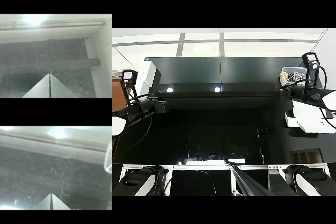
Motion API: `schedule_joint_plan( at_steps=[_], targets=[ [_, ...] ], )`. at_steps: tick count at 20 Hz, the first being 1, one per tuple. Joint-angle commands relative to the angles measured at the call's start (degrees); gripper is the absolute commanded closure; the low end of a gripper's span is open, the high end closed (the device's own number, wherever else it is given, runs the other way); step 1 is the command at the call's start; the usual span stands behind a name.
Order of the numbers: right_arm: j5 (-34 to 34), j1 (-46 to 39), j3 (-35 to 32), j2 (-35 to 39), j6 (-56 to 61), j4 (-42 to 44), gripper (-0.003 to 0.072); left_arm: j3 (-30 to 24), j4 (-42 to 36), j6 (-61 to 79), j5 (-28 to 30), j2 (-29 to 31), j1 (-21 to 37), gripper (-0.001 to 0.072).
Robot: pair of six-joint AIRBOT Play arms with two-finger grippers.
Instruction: Fold the box and place the chain.
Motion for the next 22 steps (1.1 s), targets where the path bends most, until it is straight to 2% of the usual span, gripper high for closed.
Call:
schedule_joint_plan(
  at_steps=[1, 15, 18, 22],
  targets=[
    [0.0, 0.0, 0.0, 0.0, 0.0, 0.0, 0.0676, 0.0, 0.0, 0.0, 0.0, 0.0, 0.1, 0.0681],
    [-1.1, 0.1, 0.0, 0.0, 0.0, 0.2, 0.0676, 0.0, 0.0, 0.0, 0.0, 0.0, 0.1, 0.0681],
    [-9.0, 0.1, 0.0, 0.0, 0.1, 1.3, 0.0676, 0.0, 0.0, 0.0, 1.5, 0.0, 0.1, 0.0681],
    [-24.6, 0.0, 0.0, 0.0, 0.1, 3.0, 0.0675, 0.0, 0.1, 0.0, 10.2, 0.0, 0.1, 0.0681]
  ],
)
